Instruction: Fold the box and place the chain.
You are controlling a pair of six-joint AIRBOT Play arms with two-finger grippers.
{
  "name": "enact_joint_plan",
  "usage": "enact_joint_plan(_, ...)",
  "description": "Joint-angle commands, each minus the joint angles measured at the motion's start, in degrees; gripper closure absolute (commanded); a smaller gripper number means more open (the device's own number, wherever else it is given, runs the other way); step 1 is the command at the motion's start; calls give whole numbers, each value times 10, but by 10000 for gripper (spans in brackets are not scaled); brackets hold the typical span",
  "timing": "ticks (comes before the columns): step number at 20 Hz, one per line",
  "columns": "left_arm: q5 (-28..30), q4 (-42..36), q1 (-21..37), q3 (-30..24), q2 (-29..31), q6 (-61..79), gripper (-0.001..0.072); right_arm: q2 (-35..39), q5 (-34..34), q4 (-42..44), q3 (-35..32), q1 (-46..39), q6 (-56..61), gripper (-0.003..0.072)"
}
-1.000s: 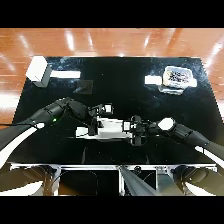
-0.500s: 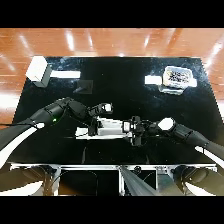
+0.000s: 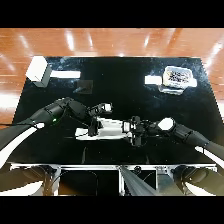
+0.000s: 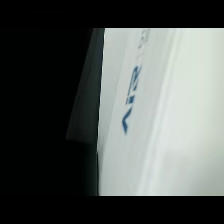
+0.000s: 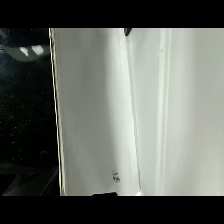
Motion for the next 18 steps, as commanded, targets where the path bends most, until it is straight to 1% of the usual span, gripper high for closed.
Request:
enact_joint_plan(1,2,0,0,0,0,0,688,0,-1,1,0,0,1,124)
enact_joint_plan(6,2,0,0,0,0,-1,688,0,-1,1,0,0,1,124)
enact_joint_plan(7,2,0,0,0,0,-1,685,0,-1,0,0,0,1,125)
enact_joint_plan(8,2,0,0,1,0,-3,666,0,-1,0,0,0,1,125)
enact_joint_plan(9,2,3,0,3,0,-12,543,0,-1,0,0,0,1,125)
enact_joint_plan(10,2,8,0,7,0,-30,351,0,-1,0,0,0,1,125)
enact_joint_plan(11,5,16,0,14,0,-53,258,0,-1,0,0,0,1,125)
enact_joint_plan(15,68,41,1,40,0,-73,241,0,-1,-1,0,0,1,125)
enact_joint_plan(16,80,55,1,44,1,-83,196,0,-1,-1,0,0,1,125)
enact_joint_plan(18,94,103,1,52,6,-135,195,0,-1,-2,0,0,1,125)
